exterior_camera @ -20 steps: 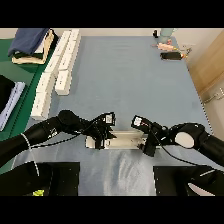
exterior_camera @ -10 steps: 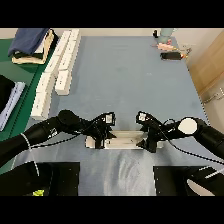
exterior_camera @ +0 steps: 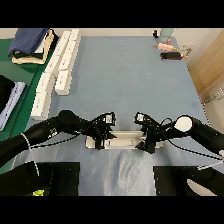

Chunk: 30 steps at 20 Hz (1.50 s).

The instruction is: Fold the box.

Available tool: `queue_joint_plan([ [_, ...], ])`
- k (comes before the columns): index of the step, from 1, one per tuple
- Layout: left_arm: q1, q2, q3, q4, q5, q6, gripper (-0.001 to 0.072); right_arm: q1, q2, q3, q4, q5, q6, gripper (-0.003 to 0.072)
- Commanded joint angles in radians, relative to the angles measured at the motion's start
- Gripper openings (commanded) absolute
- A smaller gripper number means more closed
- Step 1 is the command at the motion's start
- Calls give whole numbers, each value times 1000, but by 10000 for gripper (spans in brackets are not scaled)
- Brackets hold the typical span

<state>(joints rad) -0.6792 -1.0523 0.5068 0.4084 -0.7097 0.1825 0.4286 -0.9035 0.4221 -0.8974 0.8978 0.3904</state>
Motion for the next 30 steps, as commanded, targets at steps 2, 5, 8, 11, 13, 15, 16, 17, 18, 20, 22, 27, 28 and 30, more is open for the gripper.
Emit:
queue_joint_plan([
  [2,0,1,1,0,0,0,17,-5,-16,5,21,9,-5,704],
  [5,0,1,1,0,0,0,17,-4,-11,9,10,10,5,704],
  [8,0,1,1,0,0,0,16,-3,-10,9,-44,-9,-18,705],
  [11,0,1,1,0,0,0,17,4,-11,9,-56,-7,-18,705],
  [13,0,1,1,0,0,0,17,6,-11,8,-67,-2,-31,705],
  [15,0,1,1,0,0,0,17,7,-5,5,-49,10,-114,704],
  [16,0,1,1,0,0,0,17,8,3,-3,-43,8,-156,704],
  [17,0,1,1,0,0,0,17,8,9,-13,-42,5,-183,703],
  [18,0,1,1,0,0,0,17,8,14,-25,-36,0,-202,702],
  [20,0,1,1,0,0,0,16,8,19,-44,0,-13,-237,684],
  [22,0,1,1,0,0,0,17,8,20,-53,25,-24,-261,684],
  [27,0,1,1,0,0,0,17,8,17,-72,42,-75,-263,647],
  [28,0,1,1,0,0,0,17,8,14,-79,61,-79,-278,647],
  [30,0,1,1,0,0,0,17,8,11,-94,97,-83,-309,645],
])
